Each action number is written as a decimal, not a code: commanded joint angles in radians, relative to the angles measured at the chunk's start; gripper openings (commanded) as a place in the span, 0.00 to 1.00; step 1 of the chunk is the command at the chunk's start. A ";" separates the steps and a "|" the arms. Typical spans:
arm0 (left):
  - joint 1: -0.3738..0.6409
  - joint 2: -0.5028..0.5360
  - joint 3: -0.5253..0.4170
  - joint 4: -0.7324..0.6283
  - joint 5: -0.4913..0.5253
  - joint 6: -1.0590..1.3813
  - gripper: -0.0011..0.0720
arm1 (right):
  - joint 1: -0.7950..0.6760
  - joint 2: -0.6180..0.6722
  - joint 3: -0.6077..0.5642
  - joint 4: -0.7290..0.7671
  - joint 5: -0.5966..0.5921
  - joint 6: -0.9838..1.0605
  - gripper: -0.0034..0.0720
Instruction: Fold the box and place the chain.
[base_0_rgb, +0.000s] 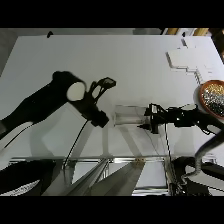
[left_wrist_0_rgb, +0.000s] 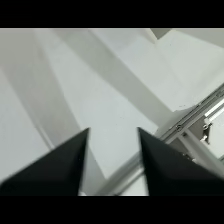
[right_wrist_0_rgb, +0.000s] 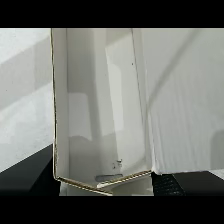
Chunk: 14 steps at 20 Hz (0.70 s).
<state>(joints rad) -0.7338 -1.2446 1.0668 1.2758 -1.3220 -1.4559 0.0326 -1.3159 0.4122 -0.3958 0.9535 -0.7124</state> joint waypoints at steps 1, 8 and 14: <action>0.072 0.069 -0.205 -0.162 0.266 0.525 0.84 | 0.000 0.000 0.000 0.000 0.000 0.000 0.57; 0.176 -0.063 -0.319 -0.561 0.488 1.608 0.84 | 0.000 0.000 0.000 0.000 0.000 0.000 0.57; 0.175 -0.207 -0.319 -0.822 0.526 1.955 0.85 | 0.000 0.000 0.000 0.000 0.000 0.000 0.57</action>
<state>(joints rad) -0.5629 -1.4002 0.7525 0.6170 -0.8223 0.2871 0.0326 -1.3159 0.4122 -0.3958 0.9539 -0.7124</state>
